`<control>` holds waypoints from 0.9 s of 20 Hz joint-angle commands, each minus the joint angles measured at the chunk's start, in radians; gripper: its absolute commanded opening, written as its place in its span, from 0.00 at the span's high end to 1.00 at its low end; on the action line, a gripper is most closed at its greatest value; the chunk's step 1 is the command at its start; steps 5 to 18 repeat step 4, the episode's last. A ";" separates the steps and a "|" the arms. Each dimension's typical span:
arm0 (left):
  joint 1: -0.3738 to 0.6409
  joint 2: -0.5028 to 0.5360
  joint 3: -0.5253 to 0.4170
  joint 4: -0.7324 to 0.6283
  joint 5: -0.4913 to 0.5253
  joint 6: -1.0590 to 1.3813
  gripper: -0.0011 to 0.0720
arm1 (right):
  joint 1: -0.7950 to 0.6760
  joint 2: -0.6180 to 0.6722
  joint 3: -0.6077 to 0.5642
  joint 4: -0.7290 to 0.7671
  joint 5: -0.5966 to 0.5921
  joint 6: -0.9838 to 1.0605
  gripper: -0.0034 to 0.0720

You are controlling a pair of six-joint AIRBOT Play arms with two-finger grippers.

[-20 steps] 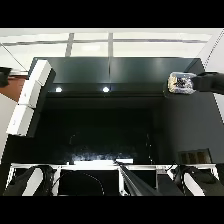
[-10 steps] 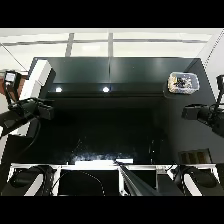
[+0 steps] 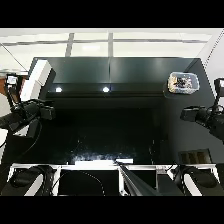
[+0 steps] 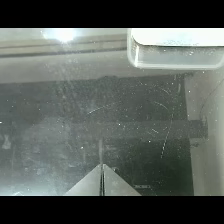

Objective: Fold the box and place the chain.

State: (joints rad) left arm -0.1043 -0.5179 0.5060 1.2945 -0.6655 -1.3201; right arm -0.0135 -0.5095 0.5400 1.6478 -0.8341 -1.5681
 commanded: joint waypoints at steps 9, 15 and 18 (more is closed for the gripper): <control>-0.001 0.000 -0.001 0.006 0.005 -0.005 0.95 | 0.001 0.001 -0.002 0.000 0.001 0.001 0.92; -0.001 0.000 -0.001 0.006 0.005 -0.005 0.95 | 0.001 0.001 -0.002 0.000 0.001 0.001 0.92; -0.001 0.000 -0.001 0.006 0.005 -0.005 0.95 | 0.001 0.001 -0.002 0.000 0.001 0.001 0.92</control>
